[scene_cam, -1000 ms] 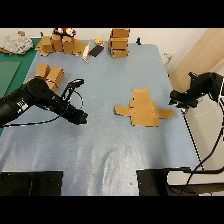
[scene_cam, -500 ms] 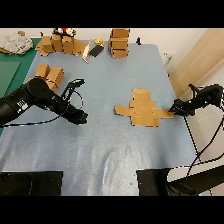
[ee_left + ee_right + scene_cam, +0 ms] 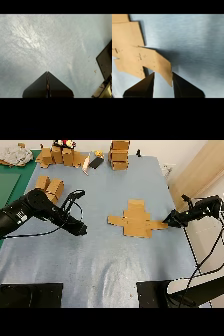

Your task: Fold the box.

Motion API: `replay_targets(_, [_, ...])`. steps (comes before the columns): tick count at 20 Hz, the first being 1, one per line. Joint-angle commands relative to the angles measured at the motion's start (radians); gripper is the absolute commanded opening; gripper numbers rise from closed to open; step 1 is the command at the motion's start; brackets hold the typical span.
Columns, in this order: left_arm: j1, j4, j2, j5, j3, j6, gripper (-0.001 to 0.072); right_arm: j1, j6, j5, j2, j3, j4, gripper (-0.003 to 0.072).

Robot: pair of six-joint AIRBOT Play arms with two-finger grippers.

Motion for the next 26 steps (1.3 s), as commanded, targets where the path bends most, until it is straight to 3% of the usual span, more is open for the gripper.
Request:
replay_targets(1, [0.000,0.000,0.000,0.078,0.001,0.003,0.0011,0.047,-0.064,-0.048,0.001,-0.001,0.084,0.0302])
replay_targets(9, [0.000,-0.086,0.000,0.108,0.001,0.003,0.0011,0.145,-0.086,-0.041,-0.041,-0.001,0.097,0.0254])
replay_targets(11, [0.000,-0.092,0.000,0.117,0.001,0.003,0.0011,0.164,-0.090,-0.048,-0.042,-0.001,0.097,0.0029])
replay_targets(12, [0.000,-0.097,0.000,0.117,0.001,0.003,0.0011,0.178,-0.091,-0.051,-0.042,-0.001,0.100,0.0005])
replay_targets(17, [0.000,-0.097,0.000,0.106,0.001,0.003,0.0011,0.320,-0.089,-0.044,-0.039,-0.003,0.187,0.0002])
replay_targets(22, [0.000,-0.117,0.000,0.117,0.001,0.003,0.0011,0.501,-0.055,0.122,0.035,-0.102,0.209,0.0002])
replay_targets(26, [0.000,-0.116,0.000,0.117,0.001,0.003,0.0011,0.620,-0.025,0.166,0.092,-0.156,0.208,0.0003])
